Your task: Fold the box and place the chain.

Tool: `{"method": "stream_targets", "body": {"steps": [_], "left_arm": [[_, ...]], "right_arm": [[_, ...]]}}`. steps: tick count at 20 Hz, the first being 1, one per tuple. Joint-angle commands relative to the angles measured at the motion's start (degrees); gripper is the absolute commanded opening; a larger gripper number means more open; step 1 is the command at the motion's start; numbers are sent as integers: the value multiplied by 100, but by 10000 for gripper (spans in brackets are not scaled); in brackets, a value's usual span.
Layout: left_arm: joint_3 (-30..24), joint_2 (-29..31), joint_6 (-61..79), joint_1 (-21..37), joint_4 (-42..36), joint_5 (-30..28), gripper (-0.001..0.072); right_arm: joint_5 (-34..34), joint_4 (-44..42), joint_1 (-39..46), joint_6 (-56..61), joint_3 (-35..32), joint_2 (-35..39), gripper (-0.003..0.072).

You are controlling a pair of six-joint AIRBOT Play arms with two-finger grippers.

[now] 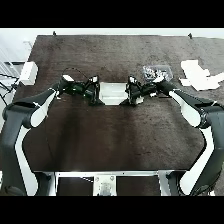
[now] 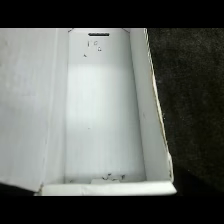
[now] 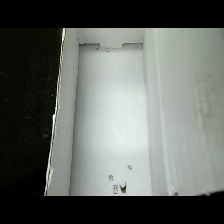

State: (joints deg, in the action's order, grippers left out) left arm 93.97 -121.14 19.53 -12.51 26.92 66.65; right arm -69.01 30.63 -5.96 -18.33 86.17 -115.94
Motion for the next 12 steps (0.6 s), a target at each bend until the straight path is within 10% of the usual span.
{"method": "stream_targets", "body": {"steps": [1, 12], "left_arm": [[2, -4, 0, 0, 0, -4, 474], [2, -4, 0, 0, 0, -2, 474]], "right_arm": [[-2, -2, -2, 2, -2, -2, 589], [-61, -48, 15, 26, 4, 7, 666]]}}
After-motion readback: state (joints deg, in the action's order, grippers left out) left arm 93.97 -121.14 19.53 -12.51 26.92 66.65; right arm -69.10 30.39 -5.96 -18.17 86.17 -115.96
